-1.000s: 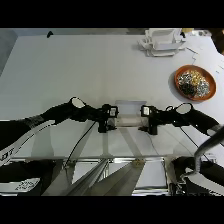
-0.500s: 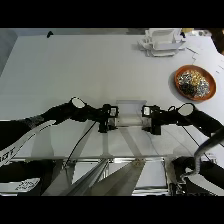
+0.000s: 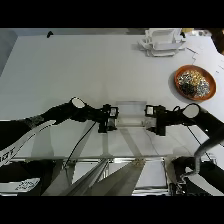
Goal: Fold the box and place the chain.
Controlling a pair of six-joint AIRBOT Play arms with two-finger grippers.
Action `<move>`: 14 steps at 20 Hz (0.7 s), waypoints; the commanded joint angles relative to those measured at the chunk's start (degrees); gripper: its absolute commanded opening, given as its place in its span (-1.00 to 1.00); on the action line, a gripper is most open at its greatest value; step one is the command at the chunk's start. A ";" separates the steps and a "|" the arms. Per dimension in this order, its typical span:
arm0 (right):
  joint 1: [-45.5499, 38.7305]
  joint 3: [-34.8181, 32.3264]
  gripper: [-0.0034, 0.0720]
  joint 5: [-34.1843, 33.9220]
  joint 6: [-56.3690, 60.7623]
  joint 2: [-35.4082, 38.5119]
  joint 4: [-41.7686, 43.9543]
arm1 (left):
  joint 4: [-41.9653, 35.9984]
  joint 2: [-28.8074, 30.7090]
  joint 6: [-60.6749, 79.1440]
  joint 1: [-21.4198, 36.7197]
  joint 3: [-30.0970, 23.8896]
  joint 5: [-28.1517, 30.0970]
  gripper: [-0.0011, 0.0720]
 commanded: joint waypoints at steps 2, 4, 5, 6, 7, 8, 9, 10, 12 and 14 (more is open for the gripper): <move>-7.78 0.02 0.84 5.70 1.73 5.68 -2.10 | -0.04 0.04 0.00 0.04 -0.02 0.02 -0.59; -11.91 0.02 0.84 7.65 2.56 9.29 -1.81 | -0.04 0.04 -0.02 0.04 -0.02 0.02 -0.59; -13.18 0.02 0.79 7.52 4.37 10.82 0.35 | -0.04 0.04 0.00 0.04 -0.02 0.00 -0.59; -13.44 0.02 0.79 7.34 4.59 11.91 4.09 | -0.04 0.04 -0.02 0.04 -0.02 0.00 -0.59; -13.42 0.02 0.79 7.32 4.48 12.76 9.64 | -0.04 0.04 -0.02 0.04 -0.02 0.04 -0.59; -13.40 0.02 0.79 7.26 4.46 13.38 14.97 | -0.04 0.04 -0.02 0.04 -0.02 0.00 -0.59; -13.40 0.02 0.76 7.19 4.15 14.03 19.91 | -0.04 0.04 -0.02 0.04 -0.02 0.00 -0.59; -13.40 0.02 0.45 7.19 3.39 14.45 23.12 | -0.04 0.04 0.00 0.04 -0.02 0.00 -0.59; -13.40 0.02 -0.46 7.96 1.44 14.82 27.63 | -0.04 0.04 0.00 0.04 -0.02 0.02 -0.59; -12.87 0.00 -0.87 8.59 -0.81 14.82 31.98 | -0.04 0.04 -0.02 0.04 -0.02 0.00 -0.59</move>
